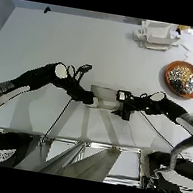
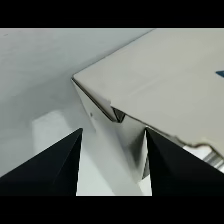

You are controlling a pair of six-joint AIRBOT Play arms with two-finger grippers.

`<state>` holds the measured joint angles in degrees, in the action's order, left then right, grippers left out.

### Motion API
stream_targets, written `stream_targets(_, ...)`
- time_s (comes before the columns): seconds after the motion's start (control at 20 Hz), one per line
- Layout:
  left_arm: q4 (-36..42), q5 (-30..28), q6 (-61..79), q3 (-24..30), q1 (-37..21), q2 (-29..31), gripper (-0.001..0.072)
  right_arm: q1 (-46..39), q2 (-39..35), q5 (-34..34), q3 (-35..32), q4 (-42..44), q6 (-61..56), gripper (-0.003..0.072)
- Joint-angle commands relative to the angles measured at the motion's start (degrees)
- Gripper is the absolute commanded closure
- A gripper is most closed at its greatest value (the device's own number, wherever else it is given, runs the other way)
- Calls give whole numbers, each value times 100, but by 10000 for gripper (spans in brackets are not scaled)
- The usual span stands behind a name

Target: Fold the box and place the chain.

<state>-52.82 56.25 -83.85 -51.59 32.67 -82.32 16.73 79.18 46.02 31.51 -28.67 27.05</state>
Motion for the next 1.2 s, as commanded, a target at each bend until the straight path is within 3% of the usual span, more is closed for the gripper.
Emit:
stream_targets(0.0,-754,-160,-693,-260,267,0,267,4,0,0,4,0,0,288)
stream_targets(0.35,-1447,2,-1858,-695,459,-9,267,4,0,2,4,-2,-2,288)
stream_targets(0.5,-1803,345,-2153,-942,568,-144,267,4,0,0,4,0,0,288)
stream_targets(1.05,-2050,601,-3309,-1261,933,-658,278,4,0,0,4,0,0,288)
stream_targets(1.15,-2098,595,-3427,-1272,990,-734,335,4,0,2,4,0,0,288)
